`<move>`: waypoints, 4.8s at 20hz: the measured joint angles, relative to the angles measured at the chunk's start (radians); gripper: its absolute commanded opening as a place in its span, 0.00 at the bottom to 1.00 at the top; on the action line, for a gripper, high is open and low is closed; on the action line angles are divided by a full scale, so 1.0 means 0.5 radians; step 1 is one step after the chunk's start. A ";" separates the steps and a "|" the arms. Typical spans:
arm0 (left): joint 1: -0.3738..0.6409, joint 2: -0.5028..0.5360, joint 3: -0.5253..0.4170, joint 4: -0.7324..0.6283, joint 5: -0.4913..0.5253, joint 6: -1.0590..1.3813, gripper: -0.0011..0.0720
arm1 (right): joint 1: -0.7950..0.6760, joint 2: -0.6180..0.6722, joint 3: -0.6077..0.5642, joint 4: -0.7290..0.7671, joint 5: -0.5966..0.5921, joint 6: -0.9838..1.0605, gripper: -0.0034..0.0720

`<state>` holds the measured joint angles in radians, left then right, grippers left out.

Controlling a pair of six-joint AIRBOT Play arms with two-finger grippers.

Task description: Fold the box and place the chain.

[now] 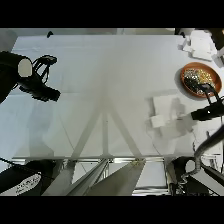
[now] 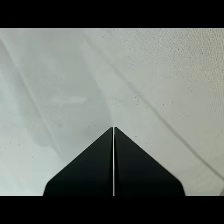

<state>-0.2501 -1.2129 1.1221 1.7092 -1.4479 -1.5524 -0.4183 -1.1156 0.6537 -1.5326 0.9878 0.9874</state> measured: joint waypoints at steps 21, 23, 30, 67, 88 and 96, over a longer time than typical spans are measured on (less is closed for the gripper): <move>0.000 0.000 -0.001 -0.019 0.211 0.000 0.03 | 1.183 1.068 -0.909 1.163 -0.906 0.253 0.06; 0.000 0.000 -0.001 -0.067 0.270 -0.005 0.03 | 1.200 1.074 -0.916 1.155 -0.904 0.264 0.06; -0.011 -0.043 -0.001 -0.507 0.586 0.147 0.53 | 1.218 1.080 -0.921 1.138 -0.893 0.276 0.06; -0.291 -1.044 0.000 -2.581 0.403 2.471 0.03 | 1.219 1.080 -0.922 1.136 -0.731 0.260 0.07; -0.484 -0.305 -0.049 -1.895 0.501 2.317 0.01 | 1.219 1.436 -0.428 0.851 -0.184 0.286 0.48; -0.736 -0.208 -0.358 -1.872 1.134 2.367 0.02 | 1.219 1.574 -0.397 0.673 0.143 0.365 0.48</move>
<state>-0.6182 -1.3167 0.9432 0.7734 -0.8810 -0.3691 0.1913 -0.3286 0.4553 -1.1961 1.0592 1.1698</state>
